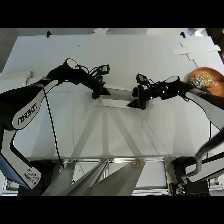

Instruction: Fold the box and place the chain.

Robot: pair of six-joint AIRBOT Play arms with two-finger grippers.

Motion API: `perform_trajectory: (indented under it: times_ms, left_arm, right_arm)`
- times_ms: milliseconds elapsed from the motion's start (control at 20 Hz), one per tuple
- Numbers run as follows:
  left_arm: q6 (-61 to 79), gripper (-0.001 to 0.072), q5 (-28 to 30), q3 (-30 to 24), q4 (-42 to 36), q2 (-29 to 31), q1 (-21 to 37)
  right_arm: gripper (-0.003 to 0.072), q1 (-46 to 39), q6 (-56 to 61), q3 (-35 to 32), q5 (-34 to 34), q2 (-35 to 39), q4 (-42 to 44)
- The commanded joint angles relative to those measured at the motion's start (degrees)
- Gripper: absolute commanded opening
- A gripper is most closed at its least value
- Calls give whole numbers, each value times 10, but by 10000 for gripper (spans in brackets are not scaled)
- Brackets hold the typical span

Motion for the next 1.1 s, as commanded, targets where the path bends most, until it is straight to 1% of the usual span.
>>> perform_trajectory:
  times_ms: [0, 200, 300, 350, 450, 500, 700, 900, 1050]
  left_arm:
    - [0, 8, 0, 0, 0, 0, 1]
    - [0, 10, 0, 0, 0, 0, 1]
    - [0, 66, 0, 0, 0, 0, 1]
    - [0, 158, -2, 0, 0, 0, 1]
    - [-2, 445, -6, 0, 0, 2, 1]
    - [-2, 460, -10, 0, 0, 2, 2]
    - [-15, 460, -30, 0, 0, 9, 2]
    - [-21, 461, -37, 0, 0, 53, 8]
    - [-21, 460, -43, 0, 5, 89, 33]
  right_arm:
    - [328, 0, 0, 1, 0, 0, 0]
    - [328, 0, 0, 1, 0, 0, 0]
    - [328, 0, 0, 1, 0, 0, 0]
    - [328, 0, 0, 1, 0, 0, 0]
    - [328, 0, 0, 1, 0, 0, 0]
    - [328, 0, 0, 1, 0, 0, 0]
    - [328, 0, 0, 1, 1, 0, 0]
    - [328, 0, 0, 1, 1, 0, 0]
    - [328, 0, 0, 1, 1, 0, 0]
